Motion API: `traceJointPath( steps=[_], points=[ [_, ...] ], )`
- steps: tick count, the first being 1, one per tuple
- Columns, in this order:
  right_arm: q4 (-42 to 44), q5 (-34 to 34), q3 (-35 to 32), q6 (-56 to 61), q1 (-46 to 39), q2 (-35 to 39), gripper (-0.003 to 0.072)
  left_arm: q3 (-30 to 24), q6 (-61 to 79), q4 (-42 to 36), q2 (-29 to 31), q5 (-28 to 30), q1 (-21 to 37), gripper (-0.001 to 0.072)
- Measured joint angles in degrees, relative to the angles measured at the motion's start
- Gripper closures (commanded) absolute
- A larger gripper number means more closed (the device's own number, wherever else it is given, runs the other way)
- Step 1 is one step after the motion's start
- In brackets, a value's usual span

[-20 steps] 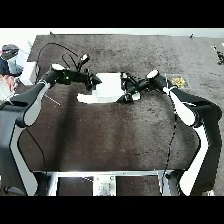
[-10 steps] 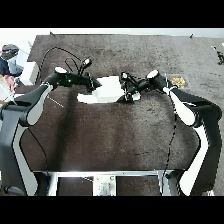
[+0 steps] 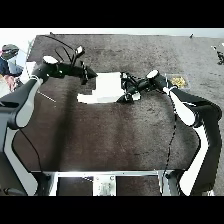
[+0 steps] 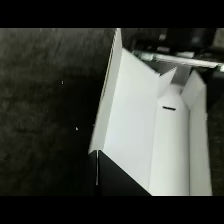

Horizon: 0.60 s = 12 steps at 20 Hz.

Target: Fold the box and place the chain.

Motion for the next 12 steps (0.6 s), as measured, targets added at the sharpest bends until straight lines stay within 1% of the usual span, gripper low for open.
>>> traceJointPath(
  steps=[3,4,5,6,7,9,12],
  points=[
    [0.0,0.0,0.0,0.0,0.0,0.0,0.0277,0.5,0.0,5.1,2.3,-4.3,0.8,0.0698],
    [0.0,0.0,0.0,0.0,0.0,0.0,0.0277,0.6,0.0,7.5,2.6,-6.1,0.8,0.0612],
    [0.0,0.0,0.0,0.0,0.0,0.0,0.0277,0.6,0.0,10.4,2.6,-8.0,0.6,0.0271],
    [0.0,0.0,0.0,0.0,0.0,0.0,0.0277,0.6,0.0,13.4,2.4,-9.5,0.5,0.0052],
    [0.0,0.0,0.0,0.0,0.0,0.0,0.0277,0.3,0.0,15.4,2.2,-10.4,0.3,0.0023],
    [0.0,0.0,0.0,0.0,0.0,0.0,0.0277,-1.5,0.0,18.9,1.8,-10.0,-0.6,0.0022],
    [0.0,0.0,0.0,0.0,0.0,0.0,0.0277,-5.2,1.6,21.8,1.6,-6.2,-1.9,0.0023]
  ],
)
